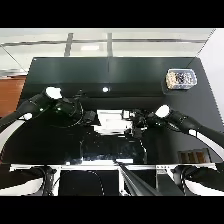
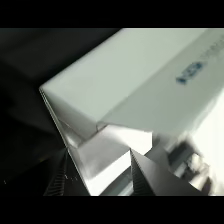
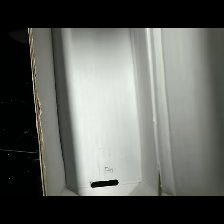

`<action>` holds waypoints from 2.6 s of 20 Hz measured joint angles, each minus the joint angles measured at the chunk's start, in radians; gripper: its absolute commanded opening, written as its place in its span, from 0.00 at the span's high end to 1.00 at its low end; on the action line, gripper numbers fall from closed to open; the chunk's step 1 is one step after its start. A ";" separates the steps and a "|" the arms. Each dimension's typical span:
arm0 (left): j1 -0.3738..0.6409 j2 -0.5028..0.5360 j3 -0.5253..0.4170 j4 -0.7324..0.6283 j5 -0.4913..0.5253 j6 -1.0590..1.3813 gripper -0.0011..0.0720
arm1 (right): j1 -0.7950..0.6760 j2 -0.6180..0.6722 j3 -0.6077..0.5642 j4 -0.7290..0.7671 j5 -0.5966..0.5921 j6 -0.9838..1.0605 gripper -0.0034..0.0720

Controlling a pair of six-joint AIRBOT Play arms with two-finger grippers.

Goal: Fold the box and place the chain.

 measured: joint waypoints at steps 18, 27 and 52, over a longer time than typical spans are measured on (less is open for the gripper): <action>-0.249 0.000 0.088 0.429 0.147 -0.494 0.45 | 0.000 0.000 0.000 0.000 0.000 0.000 0.66; -0.365 -0.023 0.153 0.665 0.071 -0.760 0.45 | 0.000 0.000 0.000 0.000 0.000 0.000 0.66; -0.443 -0.086 0.215 0.751 0.053 -1.020 0.95 | 0.000 0.000 0.000 0.001 0.000 0.002 0.66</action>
